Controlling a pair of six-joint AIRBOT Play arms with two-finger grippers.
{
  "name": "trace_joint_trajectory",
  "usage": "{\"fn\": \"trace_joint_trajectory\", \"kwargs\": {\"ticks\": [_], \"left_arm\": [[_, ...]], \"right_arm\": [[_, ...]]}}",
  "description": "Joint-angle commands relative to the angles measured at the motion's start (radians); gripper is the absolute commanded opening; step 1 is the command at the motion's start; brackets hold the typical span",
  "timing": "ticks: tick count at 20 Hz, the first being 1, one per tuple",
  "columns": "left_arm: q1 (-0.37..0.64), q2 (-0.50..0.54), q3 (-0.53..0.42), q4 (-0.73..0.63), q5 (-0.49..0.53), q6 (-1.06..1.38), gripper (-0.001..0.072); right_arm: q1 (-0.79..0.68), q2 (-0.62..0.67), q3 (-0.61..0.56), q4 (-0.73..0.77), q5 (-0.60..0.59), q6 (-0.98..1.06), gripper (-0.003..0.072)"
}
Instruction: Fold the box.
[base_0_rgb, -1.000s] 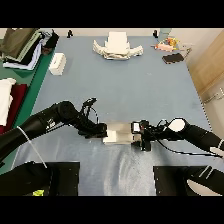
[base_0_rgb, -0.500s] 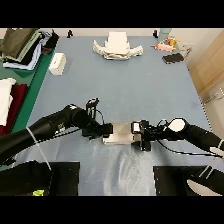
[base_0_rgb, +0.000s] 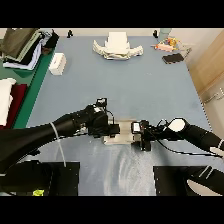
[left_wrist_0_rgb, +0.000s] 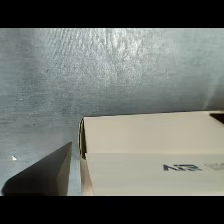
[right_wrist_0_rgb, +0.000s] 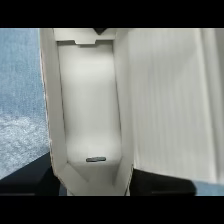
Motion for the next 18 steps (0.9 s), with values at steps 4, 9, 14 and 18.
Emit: {"fn": "trace_joint_trajectory", "kwargs": {"ticks": [4, 9, 14, 18], "left_arm": [[-0.042, -0.066, 0.047, 0.092, -0.099, -0.103, 0.0015], [-0.047, -0.066, 0.061, 0.1, -0.092, -0.113, 0.0015], [-0.043, -0.065, 0.094, 0.088, -0.137, -0.098, 0.0693], [-0.015, -0.029, 0.178, 0.092, -0.346, 0.023, 0.0693]], "right_arm": [[0.0, 0.0, 0.0, 0.0, 0.0, 0.0, 0.0441], [0.0, 0.0, 0.0, 0.0, 0.0, 0.0, 0.0441], [0.0, 0.0, 0.0, 0.0, 0.0, 0.0, 0.0441], [0.0, 0.0, 0.0, 0.0, 0.0, 0.0, 0.0441]]}}
